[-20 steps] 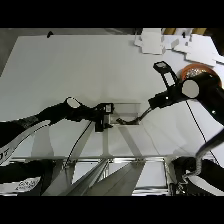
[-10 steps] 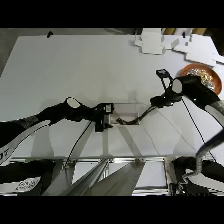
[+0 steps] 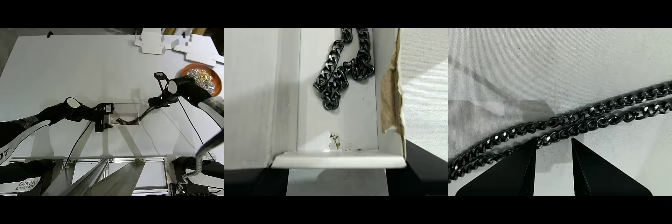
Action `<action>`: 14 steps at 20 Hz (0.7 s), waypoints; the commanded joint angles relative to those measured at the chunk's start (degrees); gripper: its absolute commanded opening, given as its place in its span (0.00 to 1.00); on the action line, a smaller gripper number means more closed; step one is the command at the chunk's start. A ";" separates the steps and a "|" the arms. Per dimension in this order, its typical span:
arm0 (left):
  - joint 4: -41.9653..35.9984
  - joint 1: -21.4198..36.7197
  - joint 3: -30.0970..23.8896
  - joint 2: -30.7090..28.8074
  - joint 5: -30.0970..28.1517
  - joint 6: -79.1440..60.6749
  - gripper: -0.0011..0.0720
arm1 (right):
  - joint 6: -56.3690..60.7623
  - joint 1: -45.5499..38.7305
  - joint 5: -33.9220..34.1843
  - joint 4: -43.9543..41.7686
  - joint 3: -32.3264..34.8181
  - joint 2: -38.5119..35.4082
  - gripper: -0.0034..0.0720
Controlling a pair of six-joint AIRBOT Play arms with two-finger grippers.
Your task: Fold the box and place the chain.
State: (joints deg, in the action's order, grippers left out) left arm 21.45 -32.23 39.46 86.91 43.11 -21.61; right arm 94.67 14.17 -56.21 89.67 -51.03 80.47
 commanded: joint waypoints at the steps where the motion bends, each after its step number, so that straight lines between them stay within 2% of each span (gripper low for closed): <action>1: 0.00 0.00 -0.02 -0.04 -0.02 -0.02 0.22 | 0.04 0.00 0.28 -0.13 0.02 1.14 0.34; 2: 0.00 0.00 -0.02 -0.04 -0.02 -0.02 0.22 | 0.04 0.00 0.07 -0.11 0.02 1.40 0.33; 3: 0.00 0.00 -0.02 -0.04 -0.02 -0.02 0.22 | 0.04 0.00 -0.22 -0.11 0.02 1.46 0.24; 6: 0.00 0.00 -0.02 -0.04 -0.02 -0.02 0.22 | -0.02 0.07 -1.70 -0.11 0.02 1.25 0.07; 10: 0.00 0.00 -0.02 -0.04 -0.02 -0.02 0.22 | -0.28 1.25 -4.72 0.55 0.02 -2.67 0.07; 14: 0.00 0.00 -0.02 -0.04 -0.02 -0.02 0.22 | -1.79 3.19 -9.57 0.52 0.02 -12.07 0.07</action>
State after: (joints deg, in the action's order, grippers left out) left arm 21.43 -32.23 39.48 86.91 43.11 -21.61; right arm 93.78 16.16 -62.22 90.04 -50.94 73.87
